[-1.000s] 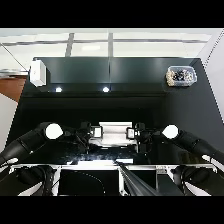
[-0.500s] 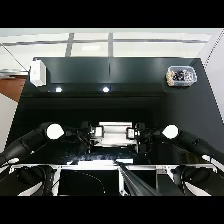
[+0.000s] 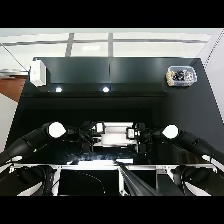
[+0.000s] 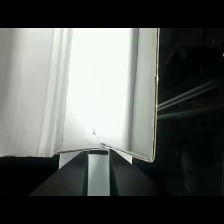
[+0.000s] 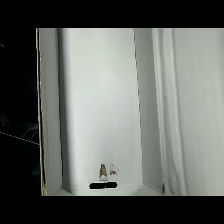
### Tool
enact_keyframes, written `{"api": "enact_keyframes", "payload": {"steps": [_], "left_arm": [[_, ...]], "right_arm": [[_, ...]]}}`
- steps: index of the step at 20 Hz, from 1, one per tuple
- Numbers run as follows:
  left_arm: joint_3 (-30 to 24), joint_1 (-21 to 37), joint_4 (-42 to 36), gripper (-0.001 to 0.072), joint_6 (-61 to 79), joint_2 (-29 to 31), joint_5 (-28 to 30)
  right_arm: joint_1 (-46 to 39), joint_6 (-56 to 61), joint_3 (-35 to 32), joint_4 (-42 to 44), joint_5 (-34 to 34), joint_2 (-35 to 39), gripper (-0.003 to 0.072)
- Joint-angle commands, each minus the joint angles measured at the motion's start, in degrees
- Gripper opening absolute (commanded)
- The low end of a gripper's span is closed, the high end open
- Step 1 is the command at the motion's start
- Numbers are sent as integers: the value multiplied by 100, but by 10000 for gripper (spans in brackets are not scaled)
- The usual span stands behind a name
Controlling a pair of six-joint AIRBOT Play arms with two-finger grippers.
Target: Fold the box and place the chain.
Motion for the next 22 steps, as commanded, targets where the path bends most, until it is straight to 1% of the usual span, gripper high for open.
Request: {"api": "enact_keyframes", "payload": {"steps": [1, 5, 8, 14, 15, 16, 17, 21, 22], "left_arm": [[0, -2, -522, 151, 13, -101, 87], [0, -26, -588, 142, 22, -310, 107], [0, -26, -785, 142, 22, -393, 42], [0, -26, -776, 148, 42, -404, 61], [0, -26, -776, 223, 136, -404, 61], [0, -26, -778, 331, 232, -404, 66], [0, -26, -776, 359, 289, -404, 63], [0, -26, -776, 351, 302, -404, 61], [0, -26, -774, 249, 302, -404, 57]], "right_arm": [[4, -2, 2, 0, 2, -2, 401], [4, -2, 2, 0, 2, -2, 401], [4, 0, 2, 2, 2, -2, 401], [4, -2, 0, 0, 0, -2, 401], [4, -2, 0, 0, 0, -2, 400], [4, -2, 0, 0, 0, -2, 400], [4, -2, 2, 0, 0, -2, 401], [4, 0, 2, 0, 0, -2, 400], [4, -2, 0, 0, 0, -2, 400]]}}
